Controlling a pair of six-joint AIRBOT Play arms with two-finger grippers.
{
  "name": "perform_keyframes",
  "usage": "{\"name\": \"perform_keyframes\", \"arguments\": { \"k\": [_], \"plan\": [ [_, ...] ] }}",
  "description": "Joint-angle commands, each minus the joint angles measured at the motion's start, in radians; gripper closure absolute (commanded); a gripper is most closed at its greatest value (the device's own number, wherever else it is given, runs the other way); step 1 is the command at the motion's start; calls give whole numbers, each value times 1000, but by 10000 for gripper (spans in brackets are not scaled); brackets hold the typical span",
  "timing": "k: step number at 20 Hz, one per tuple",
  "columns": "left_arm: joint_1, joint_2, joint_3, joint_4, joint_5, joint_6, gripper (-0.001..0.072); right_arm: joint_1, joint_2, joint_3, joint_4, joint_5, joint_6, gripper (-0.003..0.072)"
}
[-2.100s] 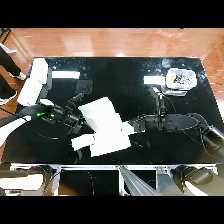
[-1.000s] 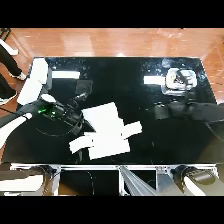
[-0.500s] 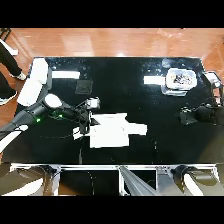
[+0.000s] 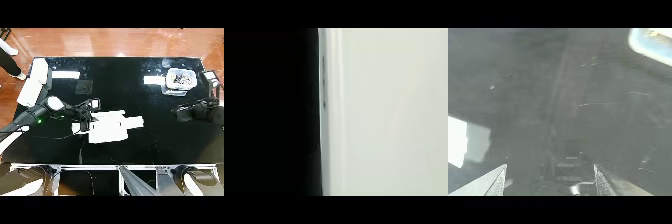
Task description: Fold the box and place the chain.
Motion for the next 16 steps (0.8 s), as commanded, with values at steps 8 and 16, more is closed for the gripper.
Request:
{"name": "perform_keyframes", "arguments": {
  "k": [8, 16],
  "plan": [
    [0, -24, 0, 76, -41, -2, 687, 0, 0, -106, 195, 27, -181, 79],
    [0, -27, 0, 117, -43, -59, 686, 1, -6, -113, 201, 27, -182, 79]
  ]
}}
